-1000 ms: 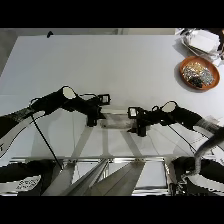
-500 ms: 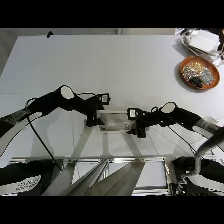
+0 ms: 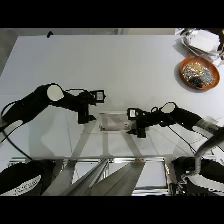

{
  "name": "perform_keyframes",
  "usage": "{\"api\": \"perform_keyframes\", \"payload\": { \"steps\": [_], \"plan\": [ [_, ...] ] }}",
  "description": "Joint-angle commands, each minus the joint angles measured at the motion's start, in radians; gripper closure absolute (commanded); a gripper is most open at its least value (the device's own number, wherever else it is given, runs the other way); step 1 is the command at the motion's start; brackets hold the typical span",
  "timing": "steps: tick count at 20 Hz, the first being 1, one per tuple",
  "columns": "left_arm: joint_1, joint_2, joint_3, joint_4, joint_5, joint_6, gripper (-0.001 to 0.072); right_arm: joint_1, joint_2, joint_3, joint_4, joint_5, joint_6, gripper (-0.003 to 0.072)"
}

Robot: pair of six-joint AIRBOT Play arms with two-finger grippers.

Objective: Fold the box and place the chain.

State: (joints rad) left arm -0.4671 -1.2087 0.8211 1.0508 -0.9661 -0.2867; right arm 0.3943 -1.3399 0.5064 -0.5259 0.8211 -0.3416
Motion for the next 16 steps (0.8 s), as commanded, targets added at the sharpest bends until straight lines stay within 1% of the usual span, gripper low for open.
{"api": "perform_keyframes", "payload": {
  "steps": [1, 2, 3, 4, 5, 6, 8, 10, 12, 16],
  "plan": [
    [0.001, 0.125, 0.001, 0.139, -0.077, -0.286, 0.0253, -0.001, 0.001, 0.001, 0.0, -0.001, 0.0, 0.0307],
    [0.001, 0.153, 0.001, 0.118, -0.124, -0.295, 0.0432, -0.001, 0.001, 0.001, 0.0, -0.001, 0.0, 0.0307],
    [0.001, 0.174, 0.001, 0.061, -0.178, -0.279, 0.0622, -0.001, 0.001, 0.001, 0.0, -0.001, 0.0, 0.0307],
    [0.0, 0.183, 0.001, -0.014, -0.228, -0.245, 0.0701, -0.001, 0.001, 0.001, 0.0, -0.002, 0.0, 0.0307],
    [-0.001, 0.183, 0.0, -0.093, -0.27, -0.223, 0.0705, -0.001, 0.001, 0.001, 0.0, -0.002, 0.0, 0.0307],
    [-0.005, 0.181, -0.002, -0.165, -0.291, -0.207, 0.0706, -0.001, 0.001, 0.001, 0.0, -0.002, 0.0, 0.0307],
    [-0.034, 0.176, -0.013, -0.233, -0.267, -0.167, 0.0705, -0.001, 0.001, 0.001, 0.0, -0.001, 0.0, 0.0307],
    [-0.061, 0.172, -0.035, -0.282, -0.18, -0.124, 0.0705, -0.001, 0.001, 0.001, 0.0, -0.002, 0.0, 0.0307],
    [-0.071, 0.15, -0.051, -0.311, -0.077, -0.131, 0.0706, -0.001, 0.001, 0.001, 0.0, -0.001, 0.0, 0.0307],
    [-0.07, 0.04, -0.054, -0.321, 0.175, -0.259, 0.0706, -0.001, 0.001, 0.001, 0.0, -0.001, 0.0, 0.0307]
  ]
}}
